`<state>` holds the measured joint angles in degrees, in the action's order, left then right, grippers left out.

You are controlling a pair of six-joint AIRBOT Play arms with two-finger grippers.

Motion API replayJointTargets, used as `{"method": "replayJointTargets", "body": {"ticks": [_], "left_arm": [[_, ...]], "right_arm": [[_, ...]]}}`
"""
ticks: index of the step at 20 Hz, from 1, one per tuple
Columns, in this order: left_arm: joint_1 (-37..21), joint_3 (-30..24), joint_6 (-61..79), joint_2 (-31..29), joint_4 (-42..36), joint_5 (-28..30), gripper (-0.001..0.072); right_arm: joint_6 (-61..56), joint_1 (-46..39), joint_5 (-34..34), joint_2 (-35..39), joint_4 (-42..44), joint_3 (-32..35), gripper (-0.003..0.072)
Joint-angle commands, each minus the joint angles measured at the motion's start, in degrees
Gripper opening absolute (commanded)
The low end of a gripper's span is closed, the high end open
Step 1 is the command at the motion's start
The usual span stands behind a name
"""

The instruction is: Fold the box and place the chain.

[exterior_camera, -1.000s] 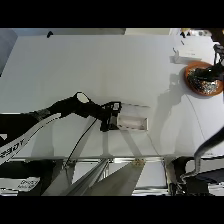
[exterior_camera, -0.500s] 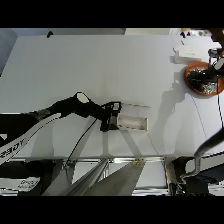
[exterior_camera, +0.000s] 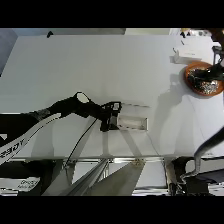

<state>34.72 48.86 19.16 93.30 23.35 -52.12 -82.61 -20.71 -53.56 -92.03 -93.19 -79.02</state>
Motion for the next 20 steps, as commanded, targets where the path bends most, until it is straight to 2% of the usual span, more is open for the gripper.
{"method": "replayJointTargets", "body": {"ticks": [1,4,7,10,14,16,20], "left_arm": [[0.0,0.04,0.02,-0.02,0.02,0.0,0.0172],[0.0,0.04,0.02,-0.04,0.02,0.0,0.0172],[0.0,0.04,0.02,-0.02,0.02,0.0,0.0172],[0.0,0.04,0.02,-0.04,0.02,0.02,0.0172],[0.0,0.04,0.02,-0.04,0.02,0.0,0.0172],[0.0,0.04,0.02,-0.04,0.02,0.02,0.0172],[0.0,0.04,0.02,-0.02,0.02,0.0,0.0172]], "right_arm": [[2.14,0.0,-5.35,10.32,-0.33,-0.07,0.002],[2.69,0.0,-12.57,20.81,3.52,-0.07,0.002],[3.85,0.0,-19.17,30.05,12.72,-0.07,0.002],[3.89,0.0,-25.66,36.63,19.06,-0.07,0.002],[4.81,0.0,-34.21,42.49,21.73,0.0,0.002],[4.9,0.0,-36.61,45.33,22.32,0.22,0.002],[5.16,0.04,-37.07,53.42,29.24,4.13,0.002]]}}
